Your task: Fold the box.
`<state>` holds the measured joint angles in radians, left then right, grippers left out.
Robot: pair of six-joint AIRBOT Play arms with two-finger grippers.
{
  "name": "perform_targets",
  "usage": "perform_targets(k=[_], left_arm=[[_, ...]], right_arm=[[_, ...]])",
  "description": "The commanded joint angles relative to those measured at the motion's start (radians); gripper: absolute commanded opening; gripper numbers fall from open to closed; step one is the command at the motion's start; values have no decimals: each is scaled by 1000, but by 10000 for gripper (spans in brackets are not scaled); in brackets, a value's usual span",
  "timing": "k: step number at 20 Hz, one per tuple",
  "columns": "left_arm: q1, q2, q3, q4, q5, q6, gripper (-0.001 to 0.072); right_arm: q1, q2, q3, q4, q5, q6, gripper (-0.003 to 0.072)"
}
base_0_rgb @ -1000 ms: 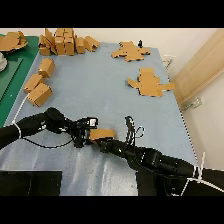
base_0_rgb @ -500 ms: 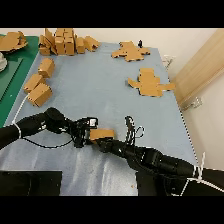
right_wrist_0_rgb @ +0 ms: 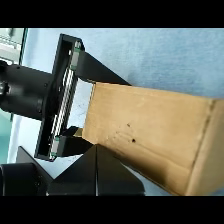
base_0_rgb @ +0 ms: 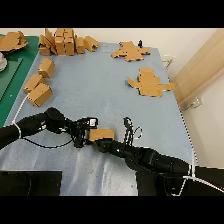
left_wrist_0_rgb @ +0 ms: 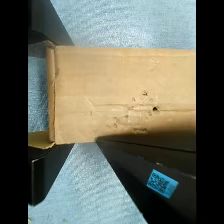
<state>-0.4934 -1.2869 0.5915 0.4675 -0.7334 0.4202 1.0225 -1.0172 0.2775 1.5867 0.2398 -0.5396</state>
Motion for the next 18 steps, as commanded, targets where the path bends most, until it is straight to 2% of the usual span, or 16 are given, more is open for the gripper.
perform_targets(k=[1,7,11,18], left_arm=[[0,0,0,0,0,0,380],[0,0,0,0,0,0,380],[0,0,0,0,0,0,380],[1,0,0,0,0,0,381]], right_arm=[[1,-25,1,0,-11,17,4],[-1,-24,11,8,-50,27,4],[-8,-25,71,6,-193,26,4],[-45,-24,90,7,-237,27,4]])
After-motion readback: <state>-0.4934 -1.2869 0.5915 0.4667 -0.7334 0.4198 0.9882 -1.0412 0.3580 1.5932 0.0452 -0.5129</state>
